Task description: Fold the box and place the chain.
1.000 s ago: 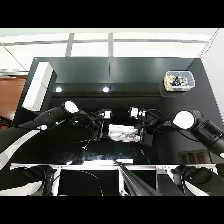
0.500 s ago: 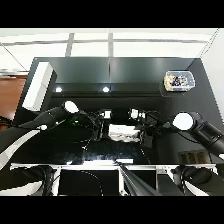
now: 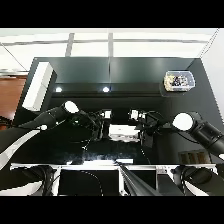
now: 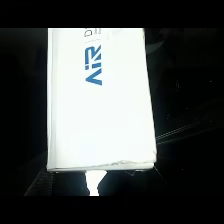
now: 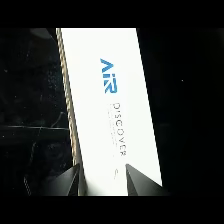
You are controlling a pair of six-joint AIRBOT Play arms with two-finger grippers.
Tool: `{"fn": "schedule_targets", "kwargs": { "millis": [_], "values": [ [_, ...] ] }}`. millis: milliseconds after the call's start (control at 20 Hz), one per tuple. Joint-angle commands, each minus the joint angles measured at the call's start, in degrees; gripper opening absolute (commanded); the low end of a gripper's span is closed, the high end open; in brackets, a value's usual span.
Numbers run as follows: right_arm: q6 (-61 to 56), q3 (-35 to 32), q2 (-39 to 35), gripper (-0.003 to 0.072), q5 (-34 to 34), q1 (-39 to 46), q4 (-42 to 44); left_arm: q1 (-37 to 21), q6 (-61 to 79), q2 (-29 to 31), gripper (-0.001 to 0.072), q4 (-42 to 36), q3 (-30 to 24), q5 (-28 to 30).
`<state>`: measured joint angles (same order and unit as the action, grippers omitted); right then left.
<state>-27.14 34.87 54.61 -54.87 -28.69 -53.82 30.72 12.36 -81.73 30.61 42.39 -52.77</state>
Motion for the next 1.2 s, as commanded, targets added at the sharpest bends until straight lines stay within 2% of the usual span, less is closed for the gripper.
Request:
{"fn": "schedule_targets", "kwargs": {
  "millis": [0, 850, 900, 1150],
  "values": [
    [0.0, 0.0, -0.3, 0.036, 0.0, 0.0, -0.1, 0.0, 0.0, 0.0, 0.0375, 0.0, 0.0, 0.0],
    [-0.1, 0.8, -1.1, 0.0358, 0.3, 0.0, 0.0, 0.0, 0.0, 0.0, 0.0374, 0.0, 0.0, 0.0],
    [-0.1, 0.5, -0.7, 0.0307, 0.5, 0.0, 0.0, 0.0, 0.0, 0.0, 0.0375, 0.0, 0.0, 0.0],
    [-0.1, -0.9, -0.3, 0.031, 1.6, 0.0, 0.0, 0.0, 0.0, 0.0, 0.0375, 0.0, 0.0, 0.0]
  ]
}}
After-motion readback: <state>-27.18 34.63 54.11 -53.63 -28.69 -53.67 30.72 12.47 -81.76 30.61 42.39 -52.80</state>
